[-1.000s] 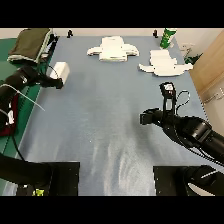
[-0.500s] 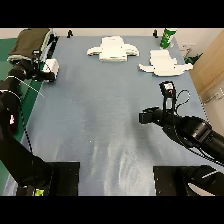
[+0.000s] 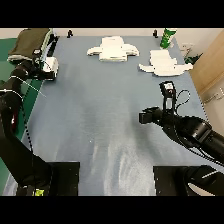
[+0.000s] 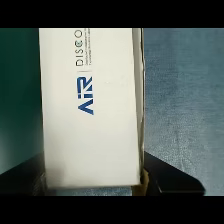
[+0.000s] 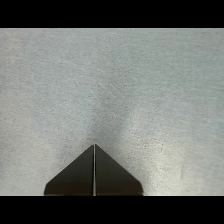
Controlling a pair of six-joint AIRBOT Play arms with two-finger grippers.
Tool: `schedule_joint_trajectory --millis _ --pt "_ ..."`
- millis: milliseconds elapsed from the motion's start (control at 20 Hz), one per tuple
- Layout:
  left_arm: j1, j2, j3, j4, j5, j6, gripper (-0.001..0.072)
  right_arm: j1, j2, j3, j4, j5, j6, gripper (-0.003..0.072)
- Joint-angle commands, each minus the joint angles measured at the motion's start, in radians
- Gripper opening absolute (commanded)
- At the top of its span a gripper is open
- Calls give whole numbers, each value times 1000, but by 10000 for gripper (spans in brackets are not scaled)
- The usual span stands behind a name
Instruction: Fold the box.
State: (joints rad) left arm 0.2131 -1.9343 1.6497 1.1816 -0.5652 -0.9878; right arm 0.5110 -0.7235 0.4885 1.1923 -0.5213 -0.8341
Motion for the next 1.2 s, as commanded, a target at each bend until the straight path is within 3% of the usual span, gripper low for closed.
schedule_joint_trajectory --millis 0,50,100,150,450,650,800,850,900,1000,1150 --pt "-1 -5 1 -20 10 0 343 0 0 0 0 0 0 10" --pt "-1 -6 1 -20 8 0 345 0 0 0 0 0 0 10" --pt "-1 -6 1 -19 7 0 454 0 0 0 0 0 0 10" --pt "-1 -6 1 -19 6 -3 720 0 0 0 0 0 0 10" --pt "3 4 7 19 -82 -6 720 0 0 0 0 1 7 10" --pt "40 52 55 146 -320 -43 720 0 0 0 0 0 7 10" --pt "67 116 100 161 -533 -79 720 0 -2 1 1 0 7 10" --pt "69 138 121 159 -615 -110 544 0 -6 3 2 -1 7 10" --pt "69 161 141 158 -700 -165 -4 0 -19 15 16 -6 7 9" --pt "60 210 170 119 -775 -207 9 0 -70 80 38 -34 7 6" --pt "1 324 167 39 -807 -226 6 -1 -239 299 43 -198 -5 5"
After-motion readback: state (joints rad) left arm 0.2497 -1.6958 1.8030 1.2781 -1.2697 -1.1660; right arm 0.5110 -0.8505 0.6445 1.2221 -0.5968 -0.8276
